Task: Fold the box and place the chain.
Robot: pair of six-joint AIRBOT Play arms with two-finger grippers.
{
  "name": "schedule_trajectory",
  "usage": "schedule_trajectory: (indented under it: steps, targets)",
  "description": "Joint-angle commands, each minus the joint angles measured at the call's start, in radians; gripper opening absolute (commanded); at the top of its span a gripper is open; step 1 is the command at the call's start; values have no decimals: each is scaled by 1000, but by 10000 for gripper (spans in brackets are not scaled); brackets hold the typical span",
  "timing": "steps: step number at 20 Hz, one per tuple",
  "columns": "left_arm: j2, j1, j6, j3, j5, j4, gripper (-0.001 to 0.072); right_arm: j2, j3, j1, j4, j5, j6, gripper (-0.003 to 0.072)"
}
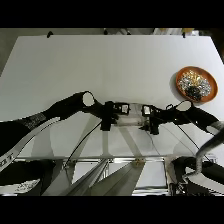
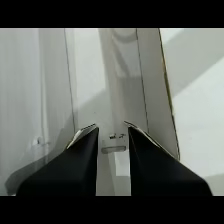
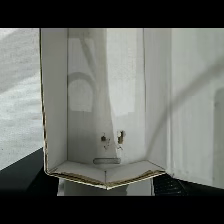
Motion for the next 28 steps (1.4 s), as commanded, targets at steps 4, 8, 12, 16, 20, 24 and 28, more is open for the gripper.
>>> schedule_trajectory:
  steps: [4,8,12,16,20,24,28]
  targets:
    - [1,-4,-79,0,-18,-8,293,0,0,0,1,-1,2,457]
    - [53,19,-215,0,-114,62,242,0,0,0,1,-1,2,457]
    - [170,82,-524,0,-211,171,130,0,0,0,0,-1,2,457]
    - [274,182,-803,0,-236,304,115,0,0,0,1,-1,2,457]
    - [282,301,-986,-26,-258,283,5,0,0,0,1,-1,2,457]
    - [219,349,-1103,-117,-197,127,5,0,0,0,1,-1,2,457]
    - [95,288,-1096,-130,-167,10,9,0,0,0,1,-1,2,457]
